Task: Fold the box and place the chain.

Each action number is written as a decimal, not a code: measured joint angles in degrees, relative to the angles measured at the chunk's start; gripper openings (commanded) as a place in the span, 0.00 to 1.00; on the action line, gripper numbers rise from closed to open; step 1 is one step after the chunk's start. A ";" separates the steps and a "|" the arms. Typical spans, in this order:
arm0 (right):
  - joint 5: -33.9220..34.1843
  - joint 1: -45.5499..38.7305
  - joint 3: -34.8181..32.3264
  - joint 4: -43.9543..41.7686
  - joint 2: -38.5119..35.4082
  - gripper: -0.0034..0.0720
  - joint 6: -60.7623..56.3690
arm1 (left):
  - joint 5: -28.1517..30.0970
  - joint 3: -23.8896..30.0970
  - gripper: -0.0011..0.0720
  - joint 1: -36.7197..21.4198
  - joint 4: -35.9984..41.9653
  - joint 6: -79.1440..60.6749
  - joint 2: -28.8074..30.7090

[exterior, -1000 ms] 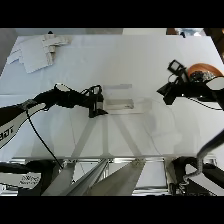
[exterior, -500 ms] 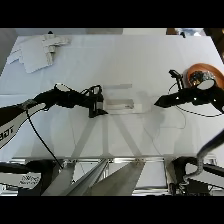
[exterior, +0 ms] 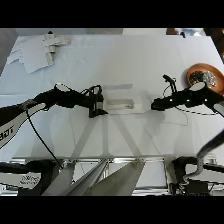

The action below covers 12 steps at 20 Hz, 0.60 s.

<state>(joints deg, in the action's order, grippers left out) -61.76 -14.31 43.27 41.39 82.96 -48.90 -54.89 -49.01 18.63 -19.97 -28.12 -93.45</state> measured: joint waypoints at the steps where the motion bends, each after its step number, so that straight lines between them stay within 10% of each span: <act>1: 0.66 0.83 -0.07 -1.57 0.57 0.06 0.02 | 0.00 0.00 0.14 0.00 0.00 0.00 0.00; 12: 1.40 5.97 -0.11 -11.76 2.58 0.28 1.09 | 0.02 0.00 0.14 0.00 0.00 0.00 0.00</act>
<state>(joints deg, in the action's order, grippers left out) -60.36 -8.34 43.16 29.63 85.54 -47.81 -54.87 -49.01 18.63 -19.97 -28.12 -93.45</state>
